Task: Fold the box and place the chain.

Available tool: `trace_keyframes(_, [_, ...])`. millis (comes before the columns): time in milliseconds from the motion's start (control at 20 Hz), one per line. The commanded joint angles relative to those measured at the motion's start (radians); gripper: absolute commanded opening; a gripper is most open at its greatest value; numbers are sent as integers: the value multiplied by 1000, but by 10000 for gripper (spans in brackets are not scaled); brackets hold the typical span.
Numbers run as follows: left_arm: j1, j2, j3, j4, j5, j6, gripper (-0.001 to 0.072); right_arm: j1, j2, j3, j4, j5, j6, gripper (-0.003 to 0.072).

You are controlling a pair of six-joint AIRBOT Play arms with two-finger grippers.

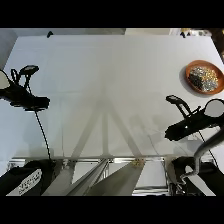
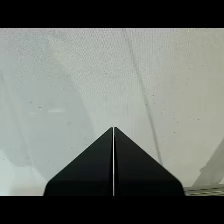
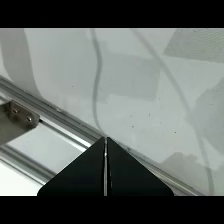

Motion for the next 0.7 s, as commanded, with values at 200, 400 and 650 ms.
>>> trace_keyframes(200, [-1,1,0,0,0,0,10,0,0,47,-182,-43,137,16])
trace_keyframes(400, [-1,1,0,0,0,0,10,-73,-41,222,-625,-38,239,11])
trace_keyframes(650, [-1,1,0,0,0,0,10,-474,-223,448,-738,-96,219,18])
